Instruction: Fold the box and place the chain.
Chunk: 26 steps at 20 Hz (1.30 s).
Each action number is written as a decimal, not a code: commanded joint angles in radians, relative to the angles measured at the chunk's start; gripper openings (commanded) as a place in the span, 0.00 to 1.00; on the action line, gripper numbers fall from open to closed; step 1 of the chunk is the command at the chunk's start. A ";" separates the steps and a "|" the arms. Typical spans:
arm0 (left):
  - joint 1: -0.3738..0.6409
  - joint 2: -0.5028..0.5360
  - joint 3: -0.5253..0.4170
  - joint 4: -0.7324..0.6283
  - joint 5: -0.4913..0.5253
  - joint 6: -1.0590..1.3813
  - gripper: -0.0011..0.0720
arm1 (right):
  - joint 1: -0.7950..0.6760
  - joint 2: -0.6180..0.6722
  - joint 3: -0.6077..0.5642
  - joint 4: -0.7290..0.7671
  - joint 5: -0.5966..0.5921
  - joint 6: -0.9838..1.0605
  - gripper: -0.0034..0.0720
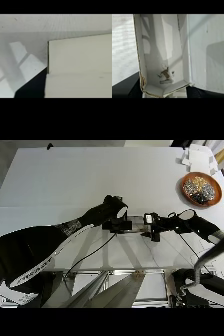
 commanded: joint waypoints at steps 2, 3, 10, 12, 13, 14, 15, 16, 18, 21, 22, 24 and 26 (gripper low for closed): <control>-0.001 0.000 0.001 -0.002 0.014 0.000 0.05 | 0.000 0.000 0.000 0.001 0.001 0.000 0.58; -0.001 0.000 0.001 -0.002 0.016 0.000 0.05 | 0.000 0.000 0.000 0.001 0.001 0.000 0.58; 0.001 0.000 0.021 0.007 -0.002 0.006 0.26 | 0.000 0.000 0.000 0.001 0.001 0.000 0.58; 0.012 0.000 0.059 0.026 -0.050 0.009 0.46 | 0.000 0.000 0.000 0.001 0.001 0.000 0.58; 0.021 0.000 0.074 0.030 -0.068 0.022 0.48 | 0.000 0.000 0.000 0.001 0.001 0.000 0.58; 0.026 0.000 0.083 0.028 -0.075 0.030 0.48 | 0.000 0.000 0.000 0.001 0.001 0.000 0.58; 0.031 -0.001 0.089 0.028 -0.083 0.030 0.48 | 0.000 0.000 0.000 0.001 0.001 0.000 0.58; 0.034 -0.003 0.090 0.028 -0.086 0.030 0.48 | 0.000 0.000 0.000 0.001 0.001 0.000 0.58; 0.035 -0.015 0.093 0.027 -0.102 0.030 0.46 | 0.000 0.000 0.000 0.001 0.001 0.000 0.58; 0.025 -0.043 0.093 0.024 -0.103 0.021 0.43 | 0.000 0.000 0.000 0.001 0.001 0.000 0.58; 0.018 -0.052 0.093 0.024 -0.102 0.019 0.37 | 0.000 0.000 0.000 0.001 0.001 0.000 0.58; 0.007 -0.068 0.093 0.024 -0.089 0.019 0.25 | 0.000 0.000 0.000 0.001 0.001 0.000 0.58; 0.000 -0.079 0.093 0.021 -0.083 0.019 0.11 | 0.000 0.000 0.000 0.001 0.001 0.000 0.58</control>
